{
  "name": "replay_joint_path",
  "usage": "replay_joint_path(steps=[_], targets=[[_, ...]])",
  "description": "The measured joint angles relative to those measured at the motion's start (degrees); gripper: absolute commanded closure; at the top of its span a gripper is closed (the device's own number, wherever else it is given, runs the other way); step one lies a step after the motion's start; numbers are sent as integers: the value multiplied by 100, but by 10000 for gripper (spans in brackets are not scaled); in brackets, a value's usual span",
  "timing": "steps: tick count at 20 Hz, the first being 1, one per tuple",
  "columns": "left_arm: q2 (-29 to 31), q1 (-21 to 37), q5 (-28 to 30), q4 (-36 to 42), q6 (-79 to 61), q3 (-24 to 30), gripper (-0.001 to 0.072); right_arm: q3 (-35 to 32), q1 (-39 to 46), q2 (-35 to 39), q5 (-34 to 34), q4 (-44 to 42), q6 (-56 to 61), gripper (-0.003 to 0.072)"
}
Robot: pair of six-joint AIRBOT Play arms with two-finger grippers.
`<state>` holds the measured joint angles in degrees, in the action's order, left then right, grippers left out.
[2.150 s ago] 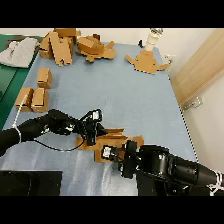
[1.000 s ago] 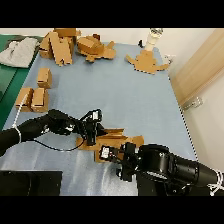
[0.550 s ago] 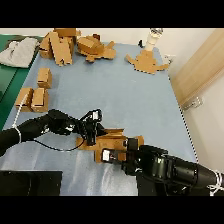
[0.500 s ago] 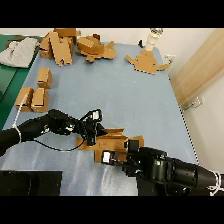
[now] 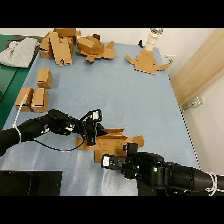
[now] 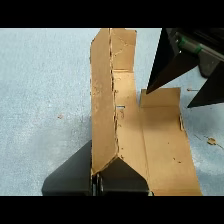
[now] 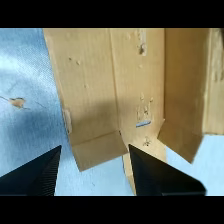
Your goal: Fold the box.
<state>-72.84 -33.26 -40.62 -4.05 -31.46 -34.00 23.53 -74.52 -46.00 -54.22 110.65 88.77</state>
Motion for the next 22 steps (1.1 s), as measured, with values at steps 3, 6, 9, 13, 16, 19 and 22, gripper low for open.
replay_joint_path(steps=[3,6,9,13,16,19,22], targets=[[0,0,0,0,0,-2,694,-11,-4,-149,160,35,24,64],[0,0,0,0,0,-2,694,-17,-7,-243,291,125,83,64],[0,0,0,0,0,-2,695,-17,-7,-278,369,256,153,64],[0,0,0,0,0,-2,694,-17,-7,-291,402,448,297,64],[0,0,0,0,0,-2,694,2,-7,-278,424,599,407,65],[0,0,0,0,0,0,695,44,-7,-168,413,662,448,65],[0,0,0,0,0,-2,695,42,63,63,448,721,472,65]])
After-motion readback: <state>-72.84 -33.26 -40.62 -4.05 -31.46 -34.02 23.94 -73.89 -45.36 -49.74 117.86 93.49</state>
